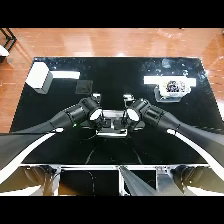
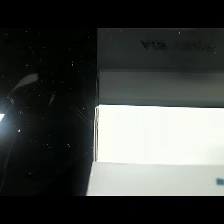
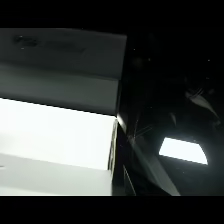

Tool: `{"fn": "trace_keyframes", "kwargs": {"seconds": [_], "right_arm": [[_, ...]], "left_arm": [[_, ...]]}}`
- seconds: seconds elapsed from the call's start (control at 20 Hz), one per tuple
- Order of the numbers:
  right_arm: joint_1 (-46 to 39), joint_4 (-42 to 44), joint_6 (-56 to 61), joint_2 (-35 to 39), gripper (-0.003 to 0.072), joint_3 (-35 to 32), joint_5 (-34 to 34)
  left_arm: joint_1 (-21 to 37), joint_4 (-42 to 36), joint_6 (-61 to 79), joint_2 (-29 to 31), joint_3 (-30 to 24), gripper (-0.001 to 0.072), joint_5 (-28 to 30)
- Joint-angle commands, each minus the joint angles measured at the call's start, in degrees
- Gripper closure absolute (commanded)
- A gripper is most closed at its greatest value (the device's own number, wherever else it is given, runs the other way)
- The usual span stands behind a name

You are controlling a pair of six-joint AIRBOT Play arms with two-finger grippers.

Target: Fold the box and place the chain.

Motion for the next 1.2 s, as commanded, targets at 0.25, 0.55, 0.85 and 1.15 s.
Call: {"fn": "trace_keyframes", "kwargs": {"seconds": [0.25,0.55,0.85,1.15], "right_arm": [[0.1,-0.5,0.9,-0.9,0.0466,0.2,0.1],[0.1,-0.4,1.0,-3.1,0.0466,1.6,-0.1],[0.1,-0.6,1.0,-5.0,0.0472,3.5,3.1],[0.1,-0.7,1.0,-5.0,0.0472,3.5,3.1]], "left_arm": [[0.0,0.0,0.0,0.0,0.0,0.0694,-0.1],[0.0,0.0,0.0,0.0,0.0,0.0693,-0.1],[0.0,0.0,0.0,0.0,0.0,0.0694,-0.2],[0.0,0.0,0.0,0.0,0.0,0.0694,-0.2]]}}
